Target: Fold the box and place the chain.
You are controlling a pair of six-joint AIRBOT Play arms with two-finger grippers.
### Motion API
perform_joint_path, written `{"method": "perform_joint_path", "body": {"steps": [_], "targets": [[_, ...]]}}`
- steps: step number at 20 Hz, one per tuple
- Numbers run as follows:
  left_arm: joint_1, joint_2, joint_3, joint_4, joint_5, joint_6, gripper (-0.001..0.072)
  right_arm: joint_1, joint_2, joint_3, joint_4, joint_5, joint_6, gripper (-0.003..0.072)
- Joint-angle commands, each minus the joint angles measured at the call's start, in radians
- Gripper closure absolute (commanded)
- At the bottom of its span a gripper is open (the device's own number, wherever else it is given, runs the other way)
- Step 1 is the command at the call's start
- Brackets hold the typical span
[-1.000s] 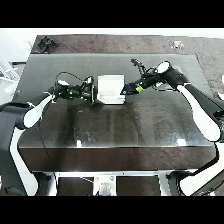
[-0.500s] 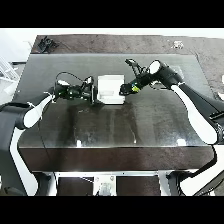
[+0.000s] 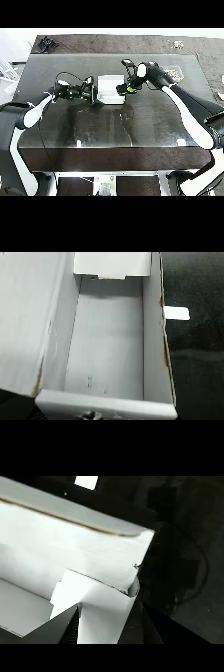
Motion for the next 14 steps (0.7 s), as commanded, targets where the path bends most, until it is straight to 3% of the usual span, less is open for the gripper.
{"method": "perform_joint_path", "body": {"steps": [1, 8, 14], "targets": [[0.0, 0.0, 0.0, 0.0, 0.0, 0.0, 0.0409, 0.037, 0.0, 0.015, -0.136, 0.001, 0.148, 0.0224], [0.0, 0.0, 0.0, 0.0, 0.0, 0.0, 0.0409, 0.043, -0.025, 0.017, -0.122, 0.009, 0.226, 0.0253], [0.0, 0.0, 0.0, 0.0, 0.0, 0.0, 0.0409, 0.05, -0.1, 0.105, -0.125, 0.122, 0.246, 0.0271]]}}
